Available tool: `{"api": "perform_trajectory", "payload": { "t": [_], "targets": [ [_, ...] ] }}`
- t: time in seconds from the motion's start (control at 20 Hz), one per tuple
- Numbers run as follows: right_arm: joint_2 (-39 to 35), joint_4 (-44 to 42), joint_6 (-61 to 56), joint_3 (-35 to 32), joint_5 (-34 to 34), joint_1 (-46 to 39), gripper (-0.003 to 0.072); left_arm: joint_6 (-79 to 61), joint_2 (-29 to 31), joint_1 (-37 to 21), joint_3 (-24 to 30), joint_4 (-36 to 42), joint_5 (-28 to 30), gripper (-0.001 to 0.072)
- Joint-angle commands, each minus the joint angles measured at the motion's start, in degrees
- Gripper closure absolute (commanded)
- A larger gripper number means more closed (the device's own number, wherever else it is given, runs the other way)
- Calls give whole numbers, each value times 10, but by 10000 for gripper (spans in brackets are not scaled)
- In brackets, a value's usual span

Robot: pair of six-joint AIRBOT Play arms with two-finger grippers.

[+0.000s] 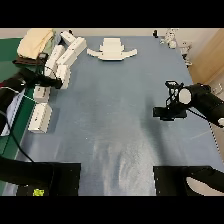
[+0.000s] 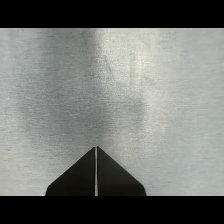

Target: Fold the box.

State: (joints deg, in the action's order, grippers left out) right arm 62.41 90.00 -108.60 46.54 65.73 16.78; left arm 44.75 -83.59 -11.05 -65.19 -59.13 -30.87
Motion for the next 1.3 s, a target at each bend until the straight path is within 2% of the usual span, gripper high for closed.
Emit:
{"api": "perform_trajectory", "payload": {
  "t": [0.0, 0.05, 0.15, 0.2, 0.35, 0.45, 0.5, 0.6, 0.75, 0.85, 0.95, 1.25],
  "targets": [
    [0, 0, 0, 0, 0, 0, 669, -1, 80, -12, -22, -26, -125, 16],
    [0, 0, 0, 0, 0, 0, 669, 6, 106, -11, -27, -24, -155, 79],
    [0, 0, 0, 0, 0, 0, 670, 43, 149, -7, -34, -22, -216, 653],
    [0, 0, 0, 0, 0, 0, 670, 45, 169, -3, -35, -15, -245, 695],
    [0, 0, 0, 0, 0, 0, 669, 83, 205, 28, -35, 17, -325, 696],
    [0, 0, 0, 0, 0, 0, 669, 114, 207, 74, -29, 26, -371, 697],
    [0, 0, 0, 0, 0, 0, 670, 133, 207, 104, -18, 26, -371, 697],
    [0, 0, 0, 0, 0, 0, 670, 167, 208, 178, 16, 25, -336, 698],
    [0, 0, 0, 0, 0, 0, 670, 216, 207, 284, 82, 25, -239, 698],
    [0, 0, 0, 0, 0, 0, 669, 234, 207, 331, 126, 25, -171, 697],
    [0, 0, 0, 0, 0, 0, 669, 236, 207, 353, 153, 25, -135, 696],
    [0, 0, 0, 0, 0, 0, 670, 236, 207, 355, 157, 25, -130, 696]
  ]
}}
